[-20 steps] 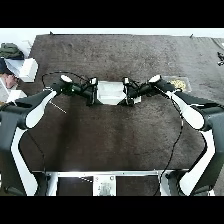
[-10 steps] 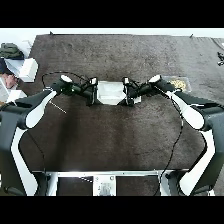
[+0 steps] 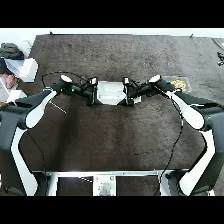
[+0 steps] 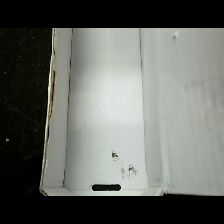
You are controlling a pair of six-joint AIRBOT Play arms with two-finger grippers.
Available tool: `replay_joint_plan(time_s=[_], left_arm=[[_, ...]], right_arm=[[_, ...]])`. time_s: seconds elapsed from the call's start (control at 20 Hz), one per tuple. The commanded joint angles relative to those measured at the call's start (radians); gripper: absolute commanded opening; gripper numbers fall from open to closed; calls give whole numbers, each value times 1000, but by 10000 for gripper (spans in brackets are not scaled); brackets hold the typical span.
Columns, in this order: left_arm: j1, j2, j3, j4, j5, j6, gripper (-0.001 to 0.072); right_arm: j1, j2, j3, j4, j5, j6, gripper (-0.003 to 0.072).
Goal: Fold the box and place the chain.
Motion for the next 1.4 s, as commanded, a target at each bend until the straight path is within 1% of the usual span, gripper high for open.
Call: replay_joint_plan(time_s=[0.0, 0.05, 0.1, 0.4, 0.45, 0.6, 0.7, 0.75, 0.85, 0.9, 0.95, 1.0, 1.1, 1.25, 1.35], left_arm=[[0, 0, 0, 0, 0, 0, 333], [0, 0, 0, 0, 0, 0, 333], [0, 0, 0, 0, 0, 0, 333], [0, 0, 0, 0, 0, 0, 333], [0, 0, 0, 0, 0, 0, 333], [0, 0, 0, 0, 0, 0, 333], [0, 0, 0, 0, 0, 0, 333], [0, 0, 0, 0, 0, 0, 333], [0, 0, 0, 0, 0, 0, 333], [0, 0, 0, 0, 0, 0, 333], [0, 0, 0, 0, 0, 0, 333], [0, 0, 0, 0, 0, 0, 333], [0, 0, 0, -1, 0, 0, 333], [0, 0, 0, 0, 0, 0, 333], [0, 0, 0, -1, 0, 0, 333]], right_arm=[[1, 1, 0, 0, -8, -1, 308], [-2, 1, 0, 0, -14, -10, 586], [-8, 1, 0, 0, -12, -15, 601], [-68, 45, 0, -4, 22, -15, 601], [-80, 57, 0, -14, 35, -15, 601], [-124, 113, 0, -121, 75, 8, 600], [-156, 153, 0, -129, 124, 56, 598], [-166, 174, 0, -114, 159, 85, 566], [-164, 203, 0, -17, 245, 106, 114], [-156, 204, 0, 59, 270, 105, -13], [-140, 202, 0, 118, 268, 106, -15], [-122, 196, -1, 142, 253, 106, -15], [-78, 189, -2, 156, 193, 110, -16], [-26, 178, -2, 159, 53, 145, -16], [-6, 169, -2, 159, -6, 147, -16]])
